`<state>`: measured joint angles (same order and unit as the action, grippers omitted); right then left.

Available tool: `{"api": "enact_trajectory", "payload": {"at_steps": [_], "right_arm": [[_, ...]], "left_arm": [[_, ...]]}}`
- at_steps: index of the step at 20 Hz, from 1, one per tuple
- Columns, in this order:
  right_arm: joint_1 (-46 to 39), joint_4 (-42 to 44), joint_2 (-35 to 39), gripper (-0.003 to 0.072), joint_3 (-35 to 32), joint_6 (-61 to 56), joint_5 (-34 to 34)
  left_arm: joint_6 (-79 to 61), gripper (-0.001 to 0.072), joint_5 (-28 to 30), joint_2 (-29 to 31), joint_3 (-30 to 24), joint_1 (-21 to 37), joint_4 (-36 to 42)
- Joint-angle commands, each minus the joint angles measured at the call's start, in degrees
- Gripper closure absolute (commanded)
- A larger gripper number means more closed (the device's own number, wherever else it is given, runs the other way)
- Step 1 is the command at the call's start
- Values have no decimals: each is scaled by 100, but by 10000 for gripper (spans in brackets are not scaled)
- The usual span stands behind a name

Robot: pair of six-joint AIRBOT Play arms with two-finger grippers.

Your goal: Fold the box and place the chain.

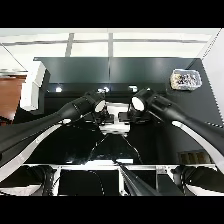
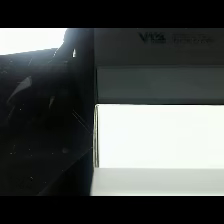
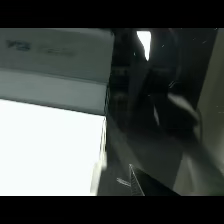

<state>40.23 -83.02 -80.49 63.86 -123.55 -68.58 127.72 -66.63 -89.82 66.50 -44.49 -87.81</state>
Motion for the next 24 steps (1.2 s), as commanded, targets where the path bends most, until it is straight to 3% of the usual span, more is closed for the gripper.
{"api": "enact_trajectory", "payload": {"at_steps": [1,5,8,9,10,11,14,16,18,22,24], "right_arm": [[0,-643,874,302,7,337,-326],[-63,-3143,1967,302,4,313,-365],[-839,-4483,2033,302,-111,310,98],[-1270,-4457,2031,299,-240,223,553],[-1781,-4286,2006,63,-398,-2,1025],[-2319,-3960,1921,-24,-542,-42,1368],[-3840,-2516,1257,-24,-682,326,2243],[-4535,-1790,660,-20,-295,496,2647],[-4881,-1816,-31,-19,422,492,2518],[-5259,-1443,-1637,-18,2247,498,1611],[-5344,-1152,-2247,89,2942,608,1493]], "left_arm": [[4,681,-9,-4,-2,0,0],[4,681,-7,-4,-2,0,-2],[4,681,-2,-4,-2,0,-2],[4,681,0,-4,-2,0,-2],[4,681,2,-4,-2,0,-2],[4,682,7,-4,-2,0,-2],[4,681,11,-4,-2,2,-2],[4,681,13,-4,-2,2,-4],[4,681,15,-4,-2,2,-4],[4,681,9,-4,-2,0,0],[4,681,11,-4,-2,0,0]]}}
